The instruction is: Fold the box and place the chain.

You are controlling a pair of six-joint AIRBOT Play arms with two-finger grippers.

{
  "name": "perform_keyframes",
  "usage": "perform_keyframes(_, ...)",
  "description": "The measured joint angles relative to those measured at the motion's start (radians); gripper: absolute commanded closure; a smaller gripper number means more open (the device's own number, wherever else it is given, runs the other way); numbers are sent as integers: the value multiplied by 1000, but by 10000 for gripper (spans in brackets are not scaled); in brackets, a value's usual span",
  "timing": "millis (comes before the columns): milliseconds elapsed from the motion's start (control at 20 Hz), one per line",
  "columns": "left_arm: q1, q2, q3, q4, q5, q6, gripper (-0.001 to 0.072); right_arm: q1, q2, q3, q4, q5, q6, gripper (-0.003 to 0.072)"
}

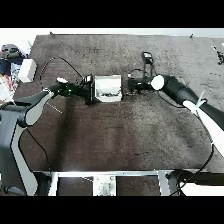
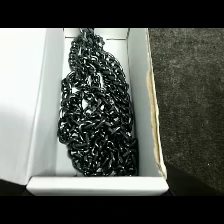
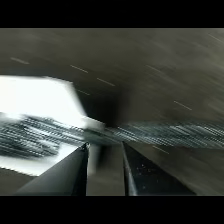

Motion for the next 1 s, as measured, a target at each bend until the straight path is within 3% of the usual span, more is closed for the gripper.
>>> perform_keyframes(100, 0, 0, 0, 0, 0, 0, 547, -63, -1, -1, -39, 64, -2, 444)
perform_keyframes(350, 0, 0, 0, 0, 0, 0, 547, -144, -58, 1, -94, 97, -37, 444)
perform_keyframes(1000, 0, 0, 0, 0, 0, 0, 547, -166, -163, 3, -109, 19, -126, 464)
